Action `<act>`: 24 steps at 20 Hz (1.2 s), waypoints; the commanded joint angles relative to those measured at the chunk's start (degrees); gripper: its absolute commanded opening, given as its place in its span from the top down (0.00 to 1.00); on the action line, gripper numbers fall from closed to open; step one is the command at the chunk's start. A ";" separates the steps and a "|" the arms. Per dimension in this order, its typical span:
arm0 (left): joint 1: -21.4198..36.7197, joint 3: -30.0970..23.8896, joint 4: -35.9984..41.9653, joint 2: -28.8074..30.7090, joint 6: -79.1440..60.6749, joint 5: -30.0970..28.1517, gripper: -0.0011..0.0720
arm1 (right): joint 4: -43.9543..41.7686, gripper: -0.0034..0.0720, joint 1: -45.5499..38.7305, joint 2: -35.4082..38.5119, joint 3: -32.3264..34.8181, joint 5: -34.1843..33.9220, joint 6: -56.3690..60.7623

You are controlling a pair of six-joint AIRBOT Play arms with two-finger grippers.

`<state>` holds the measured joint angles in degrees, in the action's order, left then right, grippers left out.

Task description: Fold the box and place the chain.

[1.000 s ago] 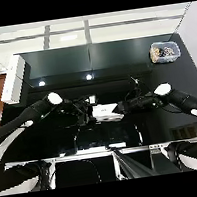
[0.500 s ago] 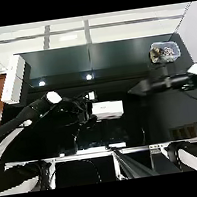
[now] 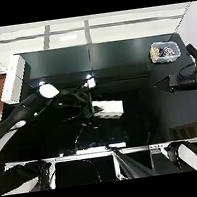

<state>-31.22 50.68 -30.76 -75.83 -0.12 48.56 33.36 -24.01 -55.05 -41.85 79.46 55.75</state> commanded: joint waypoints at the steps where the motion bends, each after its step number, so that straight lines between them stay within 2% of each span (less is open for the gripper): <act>1: -3.87 6.21 2.71 -7.17 0.61 -0.09 0.02 | 1.09 0.93 -0.87 0.20 1.70 -2.36 -1.01; 3: -4.26 8.90 2.73 -11.21 1.95 0.42 0.02 | 1.16 0.93 -0.87 0.20 1.70 -2.16 -1.33; 6: -4.15 9.81 2.71 -13.40 2.32 2.80 0.02 | 1.16 0.93 -0.87 0.20 1.70 -2.16 -2.25; 8: -4.24 9.84 2.45 -13.77 2.58 5.49 0.02 | 1.16 0.93 -0.87 0.20 1.70 -2.38 -2.69; 14: -4.50 9.88 -5.05 -13.77 5.90 8.92 0.02 | 1.18 0.93 -0.87 0.20 1.70 -3.34 -2.89; 24: -4.81 12.37 -8.26 -13.77 5.90 9.14 0.02 | 1.18 0.93 -0.87 0.20 1.70 -3.65 -2.86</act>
<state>-35.83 62.39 -37.32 -89.58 5.72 57.54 34.54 -24.84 -54.89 -40.16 75.81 52.90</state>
